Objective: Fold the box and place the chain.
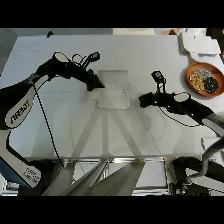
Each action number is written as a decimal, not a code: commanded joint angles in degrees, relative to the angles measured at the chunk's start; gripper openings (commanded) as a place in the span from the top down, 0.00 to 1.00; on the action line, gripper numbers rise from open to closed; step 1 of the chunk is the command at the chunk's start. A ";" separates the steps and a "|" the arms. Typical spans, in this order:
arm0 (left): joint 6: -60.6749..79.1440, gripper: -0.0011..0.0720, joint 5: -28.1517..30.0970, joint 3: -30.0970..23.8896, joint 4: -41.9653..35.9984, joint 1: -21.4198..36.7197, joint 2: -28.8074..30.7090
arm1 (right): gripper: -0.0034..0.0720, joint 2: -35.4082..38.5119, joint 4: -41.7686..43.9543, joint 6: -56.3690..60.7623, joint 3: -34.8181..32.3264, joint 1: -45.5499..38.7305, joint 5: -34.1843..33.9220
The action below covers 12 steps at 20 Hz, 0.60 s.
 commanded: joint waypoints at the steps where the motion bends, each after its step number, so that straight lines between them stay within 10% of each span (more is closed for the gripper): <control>1: -0.02 0.98 0.52 0.02 0.09 -0.04 -0.04 | 0.93 -0.02 0.02 0.00 -0.02 0.07 0.00; 4: 0.00 0.98 0.61 0.02 0.07 -0.04 -0.04 | 0.92 -0.02 0.04 0.09 0.00 0.07 -1.66; 7: -0.04 0.98 0.42 0.02 2.10 -0.04 0.92 | 0.42 0.55 0.02 3.78 0.09 0.04 -1.38; 12: -4.33 0.98 -3.32 0.02 9.92 1.66 12.17 | 0.42 8.96 -2.32 3.78 0.09 0.00 -0.61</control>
